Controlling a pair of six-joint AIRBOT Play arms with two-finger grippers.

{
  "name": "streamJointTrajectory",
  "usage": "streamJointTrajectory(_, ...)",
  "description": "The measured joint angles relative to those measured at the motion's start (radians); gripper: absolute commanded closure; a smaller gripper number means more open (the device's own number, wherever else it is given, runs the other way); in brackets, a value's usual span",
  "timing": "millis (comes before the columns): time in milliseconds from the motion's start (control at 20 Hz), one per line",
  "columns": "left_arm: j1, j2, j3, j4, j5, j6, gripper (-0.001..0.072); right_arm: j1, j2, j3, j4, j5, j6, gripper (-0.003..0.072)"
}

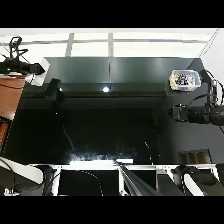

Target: Fold the box and place the chain.

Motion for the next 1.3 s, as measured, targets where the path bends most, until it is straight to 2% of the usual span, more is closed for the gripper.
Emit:
streamJointTrajectory(100,-0.004,-0.077,0.088,0.047,-0.008,-0.027,0.046,0.0,0.0,0.0,0.0,-0.017,0.008,0.0676)
streamJointTrajectory(150,-0.009,-0.105,0.118,0.065,-0.014,-0.036,0.0379,0.0,0.0,0.0,0.001,-0.025,0.014,0.0676)
streamJointTrajectory(200,-0.017,-0.13,0.141,0.075,-0.013,-0.043,0.0124,0.0,0.0,0.0,0.002,-0.031,0.019,0.0676)
streamJointTrajectory(250,-0.025,-0.146,0.157,0.081,-0.008,-0.047,-0.0004,0.0,0.0,0.0,0.002,-0.033,0.023,0.0676)
streamJointTrajectory(350,-0.04,-0.167,0.185,0.094,-0.002,-0.057,-0.0004,0.0,0.0,0.0,0.008,-0.036,0.026,0.0676)
streamJointTrajectory(450,-0.051,-0.178,0.237,0.11,-0.038,-0.079,-0.0004,0.0,0.0,0.0,0.014,-0.039,0.027,0.0675)
streamJointTrajectory(600,-0.055,-0.17,0.348,0.138,-0.167,-0.146,-0.0002,0.0,0.0,0.0,0.028,-0.042,0.029,0.0676)
streamJointTrajectory(650,-0.055,-0.149,0.37,0.142,-0.207,-0.176,0.0081,0.0,0.0,0.003,0.033,-0.042,0.029,0.0676)
streamJointTrajectory(700,-0.055,-0.119,0.383,0.144,-0.253,-0.213,0.0523,0.0,0.0,0.01,0.034,-0.042,0.029,0.0676)
streamJointTrajectory(750,-0.054,-0.088,0.385,0.151,-0.304,-0.251,0.0683,0.0,0.0,0.021,0.029,-0.037,0.029,0.0676)
streamJointTrajectory(850,-0.055,0.0,0.359,0.155,-0.406,-0.33,0.0684,0.0,0.001,0.054,0.006,-0.001,0.023,0.0677)
streamJointTrajectory(950,-0.068,0.102,0.27,0.154,-0.505,-0.377,0.0684,0.0,0.016,0.076,-0.051,0.05,0.016,0.068)
streamJointTrajectory(1050,-0.103,0.254,0.107,0.14,-0.517,-0.385,0.0683,0.0,0.047,0.075,-0.12,0.054,0.015,0.0681)
streamJointTrajectory(1150,-0.162,0.459,-0.149,0.118,-0.424,-0.367,0.0681,0.0,0.098,0.044,-0.174,-0.019,0.017,0.068)
streamJointTrajectory(1300,-0.262,0.798,-0.584,0.075,-0.182,-0.334,0.0681,0.0,0.166,-0.048,-0.214,-0.199,0.018,0.0679)
